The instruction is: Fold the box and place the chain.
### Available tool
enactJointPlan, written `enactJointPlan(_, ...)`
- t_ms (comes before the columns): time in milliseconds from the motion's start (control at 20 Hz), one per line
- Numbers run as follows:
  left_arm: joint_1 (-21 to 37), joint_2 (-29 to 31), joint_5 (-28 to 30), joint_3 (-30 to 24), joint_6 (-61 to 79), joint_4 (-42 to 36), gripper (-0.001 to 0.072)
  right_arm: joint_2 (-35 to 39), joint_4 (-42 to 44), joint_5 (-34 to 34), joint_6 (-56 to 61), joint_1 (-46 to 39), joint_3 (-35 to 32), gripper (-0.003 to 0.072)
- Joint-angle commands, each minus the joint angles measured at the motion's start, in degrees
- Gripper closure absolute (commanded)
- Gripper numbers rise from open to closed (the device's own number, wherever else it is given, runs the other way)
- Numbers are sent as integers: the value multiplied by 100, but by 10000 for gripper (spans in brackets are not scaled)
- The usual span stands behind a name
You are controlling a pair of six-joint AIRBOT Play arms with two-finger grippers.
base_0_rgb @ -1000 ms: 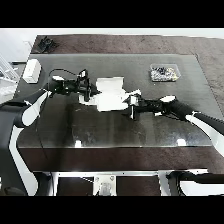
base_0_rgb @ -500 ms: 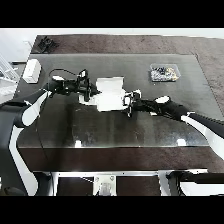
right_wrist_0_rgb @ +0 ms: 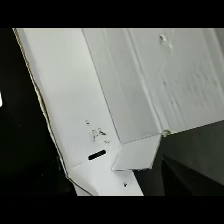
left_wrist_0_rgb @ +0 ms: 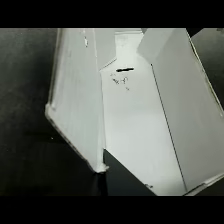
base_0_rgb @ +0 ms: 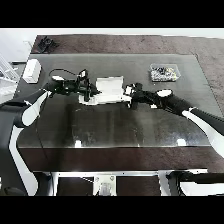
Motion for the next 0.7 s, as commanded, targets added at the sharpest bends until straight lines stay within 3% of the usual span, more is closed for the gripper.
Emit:
enactJointPlan(0, -2, 4, 0, 4, 2, 2, 689, -164, -258, 684, 146, -92, 304, -34)
enactJointPlan(100, -2, 4, -2, 4, 2, 2, 689, -385, -590, 946, 525, -212, 605, -34)
enactJointPlan(300, -2, 4, -2, 4, 2, 0, 689, -638, -942, 2118, 1117, -645, 1163, -34)
enactJointPlan(650, 0, 4, -2, 4, 2, 0, 689, -1290, -1460, 2922, 1650, -780, 2028, -34)
